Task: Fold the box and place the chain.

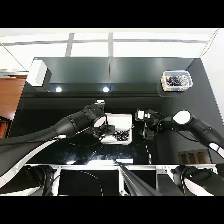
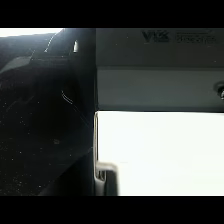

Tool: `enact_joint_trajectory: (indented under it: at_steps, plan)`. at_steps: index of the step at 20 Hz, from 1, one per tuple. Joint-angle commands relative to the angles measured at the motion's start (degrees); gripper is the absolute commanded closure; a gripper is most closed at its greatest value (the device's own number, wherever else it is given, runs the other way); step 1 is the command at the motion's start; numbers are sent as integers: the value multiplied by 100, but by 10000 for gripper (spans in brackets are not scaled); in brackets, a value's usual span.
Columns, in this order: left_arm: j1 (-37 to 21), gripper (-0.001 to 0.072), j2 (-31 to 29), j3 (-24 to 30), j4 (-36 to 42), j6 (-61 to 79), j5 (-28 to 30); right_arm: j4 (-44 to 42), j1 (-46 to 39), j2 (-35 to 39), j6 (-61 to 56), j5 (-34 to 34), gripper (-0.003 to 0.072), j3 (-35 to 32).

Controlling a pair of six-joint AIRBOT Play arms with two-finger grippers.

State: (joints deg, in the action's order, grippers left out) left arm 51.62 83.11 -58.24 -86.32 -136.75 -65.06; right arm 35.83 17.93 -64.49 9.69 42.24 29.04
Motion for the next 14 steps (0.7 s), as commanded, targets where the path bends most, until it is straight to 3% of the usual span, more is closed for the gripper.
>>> enact_joint_trajectory:
  at_steps: [1, 14]
  plan:
    - [-4, 677, 4, -2, -2, 0, 4, -442, -7, -444, 693, -68, 106, 151]
    - [-4, 678, 4, -2, 0, 0, 2, -234, 13, -772, 461, 52, 134, 197]
